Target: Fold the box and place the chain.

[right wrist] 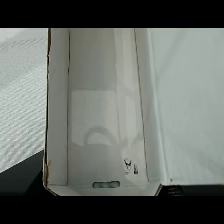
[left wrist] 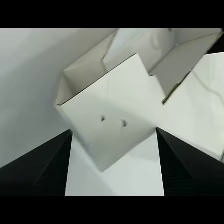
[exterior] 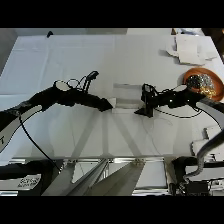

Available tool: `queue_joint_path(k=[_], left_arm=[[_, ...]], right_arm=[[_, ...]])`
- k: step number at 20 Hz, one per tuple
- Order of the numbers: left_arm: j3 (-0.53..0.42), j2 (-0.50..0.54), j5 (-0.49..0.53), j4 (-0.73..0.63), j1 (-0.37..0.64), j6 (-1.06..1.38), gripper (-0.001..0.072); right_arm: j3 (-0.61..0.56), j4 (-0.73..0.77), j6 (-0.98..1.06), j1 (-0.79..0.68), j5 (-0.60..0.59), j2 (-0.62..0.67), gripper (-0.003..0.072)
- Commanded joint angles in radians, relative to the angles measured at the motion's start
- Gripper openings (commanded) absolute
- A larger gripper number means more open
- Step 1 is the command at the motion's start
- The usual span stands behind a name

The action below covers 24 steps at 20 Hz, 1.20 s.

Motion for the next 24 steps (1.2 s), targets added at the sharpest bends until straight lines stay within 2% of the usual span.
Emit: queue_joint_path(k=[1, 6, 7, 8, 11, 14, 24], left_arm=[[0.001, -0.005, -0.018, -0.1, 0.002, 0.083, 0.0572], [0.001, -0.006, 0.008, -0.102, -0.002, 0.083, 0.0553], [0.001, -0.006, 0.031, -0.101, -0.005, 0.074, 0.052], [0.001, -0.006, 0.058, -0.102, -0.012, 0.055, 0.0453], [0.001, -0.006, 0.124, -0.096, -0.042, 0.011, 0.0458], [0.001, -0.007, 0.163, -0.096, -0.064, -0.009, 0.0515], [0.001, -0.027, 0.226, -0.085, -0.077, -0.193, 0.0514]], right_arm=[[0.0, 0.0, 0.0, 0.0, 0.0, 0.0, 0.0503], [0.0, 0.0, 0.0, 0.0, 0.0, 0.0, 0.0503], [0.0, 0.0, 0.0, 0.0, 0.0, 0.0, 0.0503], [0.0, 0.0, 0.0, 0.0, 0.0, 0.0, 0.0503], [0.0, 0.0, 0.0, 0.0, 0.0, 0.0, 0.0503], [0.0, 0.0, 0.0, 0.0, 0.0, 0.0, 0.0503], [0.0, 0.0, 0.0, 0.0, 0.0, 0.0, 0.0503]])
